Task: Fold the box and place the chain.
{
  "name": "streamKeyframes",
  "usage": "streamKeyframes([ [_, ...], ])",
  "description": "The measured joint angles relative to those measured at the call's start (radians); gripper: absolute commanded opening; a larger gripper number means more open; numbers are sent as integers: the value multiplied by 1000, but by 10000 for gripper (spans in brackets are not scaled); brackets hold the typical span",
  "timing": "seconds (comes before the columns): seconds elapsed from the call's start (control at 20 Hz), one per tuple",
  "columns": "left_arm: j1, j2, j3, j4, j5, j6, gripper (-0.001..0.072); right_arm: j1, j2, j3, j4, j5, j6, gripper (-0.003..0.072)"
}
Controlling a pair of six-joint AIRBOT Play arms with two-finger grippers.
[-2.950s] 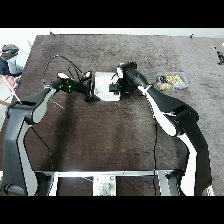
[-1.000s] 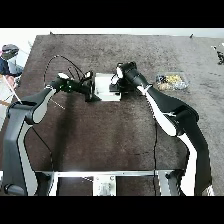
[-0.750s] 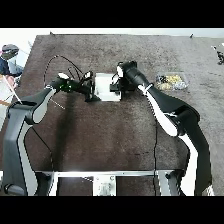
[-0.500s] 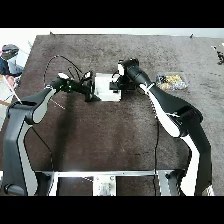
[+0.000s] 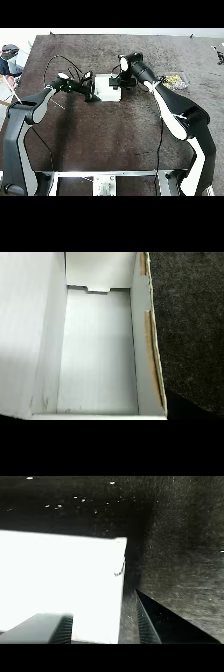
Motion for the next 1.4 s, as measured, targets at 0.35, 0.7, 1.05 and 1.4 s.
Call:
streamKeyframes([
  [0.35,0,0,0,0,0,0,455,-148,140,0,-58,7,-235,283],
  [0.7,0,0,0,0,0,0,455,-443,160,-19,-51,-6,-299,102],
  [1.05,0,0,0,0,0,0,455,-564,70,-34,34,-29,-347,129],
  [1.4,0,0,0,0,0,0,455,-579,-8,-35,49,-51,-375,132],
])
